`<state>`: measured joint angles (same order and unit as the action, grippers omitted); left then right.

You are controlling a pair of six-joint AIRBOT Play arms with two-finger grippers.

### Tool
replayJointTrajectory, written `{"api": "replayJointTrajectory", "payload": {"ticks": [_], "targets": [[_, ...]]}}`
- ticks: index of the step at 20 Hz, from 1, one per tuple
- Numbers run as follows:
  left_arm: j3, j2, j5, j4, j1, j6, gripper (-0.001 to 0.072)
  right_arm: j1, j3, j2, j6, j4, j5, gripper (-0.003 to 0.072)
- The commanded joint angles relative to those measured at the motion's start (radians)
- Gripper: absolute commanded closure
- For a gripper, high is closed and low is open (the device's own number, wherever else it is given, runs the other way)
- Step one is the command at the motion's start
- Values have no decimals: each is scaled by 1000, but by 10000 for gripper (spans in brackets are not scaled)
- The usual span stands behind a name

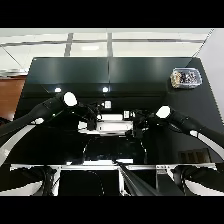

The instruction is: Fold the box and place the chain.

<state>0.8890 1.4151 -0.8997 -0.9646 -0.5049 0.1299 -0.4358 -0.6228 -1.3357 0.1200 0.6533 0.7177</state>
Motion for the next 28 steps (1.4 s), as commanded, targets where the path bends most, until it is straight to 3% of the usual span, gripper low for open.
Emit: {"api": "replayJointTrajectory", "payload": {"ticks": [1,14,15,16,18,20,23,26,27,28], "targets": [[0,1,2,0,0,0,679,0,0,-1,-3,10,3,128],[3,-2,-1,5,0,15,679,0,0,-1,-14,9,-8,149],[10,-6,-3,4,0,34,675,0,0,-1,-14,9,-8,223],[16,-16,-3,4,0,50,604,0,0,-1,-14,9,-8,243],[29,-48,-10,2,1,78,291,0,0,-1,-14,9,-8,257],[35,-107,-44,-46,4,158,89,0,0,-1,-14,9,-8,257],[35,-240,-131,-238,6,376,65,0,0,-1,-14,9,-8,257],[34,-345,-305,-335,11,717,100,0,0,-1,-15,9,-8,257],[30,-357,-369,-332,11,823,301,0,0,-1,-15,9,-8,257],[19,-359,-430,-304,10,891,684,0,0,-1,-15,9,-8,257]]}}
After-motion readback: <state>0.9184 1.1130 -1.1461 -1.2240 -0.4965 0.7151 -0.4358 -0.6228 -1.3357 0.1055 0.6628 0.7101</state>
